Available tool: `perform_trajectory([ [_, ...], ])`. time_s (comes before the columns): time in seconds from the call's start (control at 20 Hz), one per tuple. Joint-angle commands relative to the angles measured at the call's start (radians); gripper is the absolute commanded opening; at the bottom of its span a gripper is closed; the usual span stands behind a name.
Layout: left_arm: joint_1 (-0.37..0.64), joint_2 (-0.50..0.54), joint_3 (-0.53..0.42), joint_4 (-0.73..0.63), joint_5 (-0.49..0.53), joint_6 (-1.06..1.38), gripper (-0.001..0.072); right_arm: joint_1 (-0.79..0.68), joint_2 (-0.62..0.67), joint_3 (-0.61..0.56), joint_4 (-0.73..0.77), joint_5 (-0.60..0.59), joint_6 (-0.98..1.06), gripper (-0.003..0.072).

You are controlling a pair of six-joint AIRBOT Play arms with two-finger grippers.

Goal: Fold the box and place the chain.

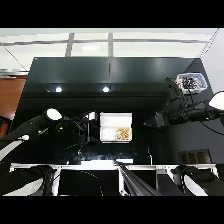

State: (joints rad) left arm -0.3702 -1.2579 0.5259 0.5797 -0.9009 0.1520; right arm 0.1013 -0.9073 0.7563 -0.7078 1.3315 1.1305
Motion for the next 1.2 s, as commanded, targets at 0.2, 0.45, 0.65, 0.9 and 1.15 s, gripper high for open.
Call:
perform_trajectory([
  [0.2, 0.021, -0.02, 0.015, -0.054, -0.027, 0.052, 0.0701, 0.0, 0.001, 0.001, 0.0, -0.008, -0.001, 0.0327],
  [0.45, 0.002, -0.02, 0.016, -0.039, -0.031, 0.064, 0.0701, 0.0, 0.001, 0.001, 0.0, -0.008, -0.001, 0.0327],
  [0.65, -0.035, -0.02, 0.016, -0.007, -0.024, 0.064, 0.0701, 0.0, 0.001, 0.001, 0.0, -0.009, -0.002, 0.0327],
  [0.9, -0.035, -0.021, 0.021, -0.039, -0.014, 0.062, 0.0701, 0.0, 0.001, 0.001, 0.0, -0.009, -0.002, 0.0327],
  [1.15, -0.037, -0.031, 0.031, -0.068, -0.008, 0.061, 0.0701, 0.0, 0.001, 0.001, 0.0, -0.008, -0.001, 0.0327],
])
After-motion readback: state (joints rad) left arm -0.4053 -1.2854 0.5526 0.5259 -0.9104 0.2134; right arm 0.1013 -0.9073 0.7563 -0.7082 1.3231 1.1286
